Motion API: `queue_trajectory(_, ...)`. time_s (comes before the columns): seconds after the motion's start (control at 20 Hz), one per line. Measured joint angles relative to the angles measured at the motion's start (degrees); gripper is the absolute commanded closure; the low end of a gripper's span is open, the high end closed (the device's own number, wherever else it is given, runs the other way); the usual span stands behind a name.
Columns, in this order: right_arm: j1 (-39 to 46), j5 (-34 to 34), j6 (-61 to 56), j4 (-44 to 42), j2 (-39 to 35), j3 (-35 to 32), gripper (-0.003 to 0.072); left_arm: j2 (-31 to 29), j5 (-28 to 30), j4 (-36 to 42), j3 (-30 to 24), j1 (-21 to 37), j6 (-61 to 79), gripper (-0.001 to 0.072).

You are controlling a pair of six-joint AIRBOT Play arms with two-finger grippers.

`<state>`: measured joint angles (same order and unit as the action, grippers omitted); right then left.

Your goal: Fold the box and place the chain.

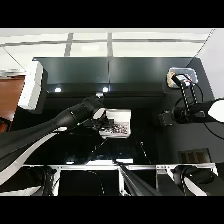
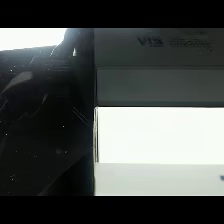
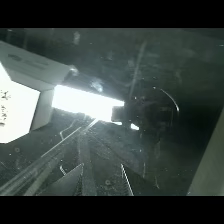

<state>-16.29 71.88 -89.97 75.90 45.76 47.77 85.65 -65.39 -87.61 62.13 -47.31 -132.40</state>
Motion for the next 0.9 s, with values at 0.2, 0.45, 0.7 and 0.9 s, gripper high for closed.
queue_trajectory(0.2, 0.02, -0.57, 0.5, 0.13, -0.07, 0.0, 0.0399, -0.15, -0.07, -0.07, 0.0, 0.0, -2.6, 0.0602)
queue_trajectory(0.45, 0.02, -1.2, 0.63, 0.2, -0.07, 0.0, 0.0399, -0.55, 1.84, -0.31, 1.53, -0.07, -5.99, 0.0223)
queue_trajectory(0.7, 0.09, -1.38, 0.76, 0.24, -0.07, 0.0, 0.0399, -5.75, 0.79, -2.56, 4.09, -0.09, 0.15, 0.0223)
queue_trajectory(0.9, 0.07, -1.51, 0.74, 0.24, -0.07, 0.0, 0.0399, -15.45, -6.14, -14.8, 1.31, 1.4, 1.14, 0.0222)
